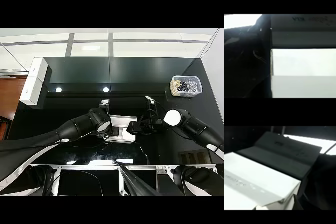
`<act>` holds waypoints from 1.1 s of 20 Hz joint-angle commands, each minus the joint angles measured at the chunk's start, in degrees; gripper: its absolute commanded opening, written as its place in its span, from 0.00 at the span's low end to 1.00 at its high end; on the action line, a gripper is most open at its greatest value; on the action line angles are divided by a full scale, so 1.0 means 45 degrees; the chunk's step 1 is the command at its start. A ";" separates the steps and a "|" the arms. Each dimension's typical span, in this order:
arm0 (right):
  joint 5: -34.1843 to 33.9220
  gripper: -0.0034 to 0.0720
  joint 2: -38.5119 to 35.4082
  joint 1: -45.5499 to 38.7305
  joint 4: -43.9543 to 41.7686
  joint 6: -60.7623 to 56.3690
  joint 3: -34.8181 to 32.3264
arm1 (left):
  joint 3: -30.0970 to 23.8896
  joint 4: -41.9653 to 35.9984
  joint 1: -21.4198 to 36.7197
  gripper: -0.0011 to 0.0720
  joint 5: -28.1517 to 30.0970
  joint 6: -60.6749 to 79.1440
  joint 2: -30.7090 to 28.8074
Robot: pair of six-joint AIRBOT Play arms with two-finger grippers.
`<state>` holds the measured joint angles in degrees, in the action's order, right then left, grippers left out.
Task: Fold the box and place the chain.
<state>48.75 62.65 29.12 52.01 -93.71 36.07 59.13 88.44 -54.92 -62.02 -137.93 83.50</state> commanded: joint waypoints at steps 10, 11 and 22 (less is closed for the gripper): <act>0.0369 0.70 0.0627 0.1773 0.3016 -0.2841 0.0763 | 0.0015 0.0005 0.0005 0.06 -0.0010 -0.0010 0.0000; 0.0476 0.70 0.0797 0.1928 0.3283 -0.3152 0.0942 | 0.0015 0.0000 0.0005 0.06 -0.0010 -0.0010 0.0000; 0.3099 0.51 0.2395 0.3201 0.5824 -0.7305 0.2948 | 0.0015 0.0005 0.0010 0.06 0.0000 -0.0010 0.0000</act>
